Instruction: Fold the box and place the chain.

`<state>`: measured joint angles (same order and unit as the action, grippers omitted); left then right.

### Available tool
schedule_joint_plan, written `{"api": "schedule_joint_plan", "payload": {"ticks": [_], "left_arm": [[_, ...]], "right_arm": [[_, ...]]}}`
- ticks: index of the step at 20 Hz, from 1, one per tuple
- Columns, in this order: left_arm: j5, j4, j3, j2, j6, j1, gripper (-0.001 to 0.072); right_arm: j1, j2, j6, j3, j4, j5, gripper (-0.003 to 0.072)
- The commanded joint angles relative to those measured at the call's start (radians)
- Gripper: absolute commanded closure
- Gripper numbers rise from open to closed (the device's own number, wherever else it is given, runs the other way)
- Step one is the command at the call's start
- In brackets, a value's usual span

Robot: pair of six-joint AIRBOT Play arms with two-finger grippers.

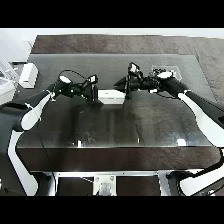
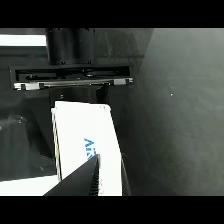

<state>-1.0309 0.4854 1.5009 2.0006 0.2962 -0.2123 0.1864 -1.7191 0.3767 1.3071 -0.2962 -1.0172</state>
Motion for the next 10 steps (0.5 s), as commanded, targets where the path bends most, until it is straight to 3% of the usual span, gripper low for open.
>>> {"api": "schedule_joint_plan", "payload": {"ticks": [1, 4, 5, 10], "left_arm": [[0.001, 0.0, 0.0, 0.0, 0.0, 0.0, 0.0191], [0.001, 0.0, 0.0, 0.0, 0.0, 0.0, 0.019], [0.001, 0.0, 0.0, 0.0, 0.0, 0.0, 0.019], [0.001, 0.0, 0.0, 0.0, 0.0, 0.0, 0.019]], "right_arm": [[-0.01, -0.043, 0.009, 0.004, 0.024, -0.048, 0.0522], [-0.013, -0.074, 0.005, 0.004, 0.024, -0.051, 0.0566], [-0.014, -0.077, 0.005, 0.004, 0.023, -0.051, 0.0644], [-0.007, -0.088, -0.072, 0.004, -0.025, -0.059, 0.0661]]}}
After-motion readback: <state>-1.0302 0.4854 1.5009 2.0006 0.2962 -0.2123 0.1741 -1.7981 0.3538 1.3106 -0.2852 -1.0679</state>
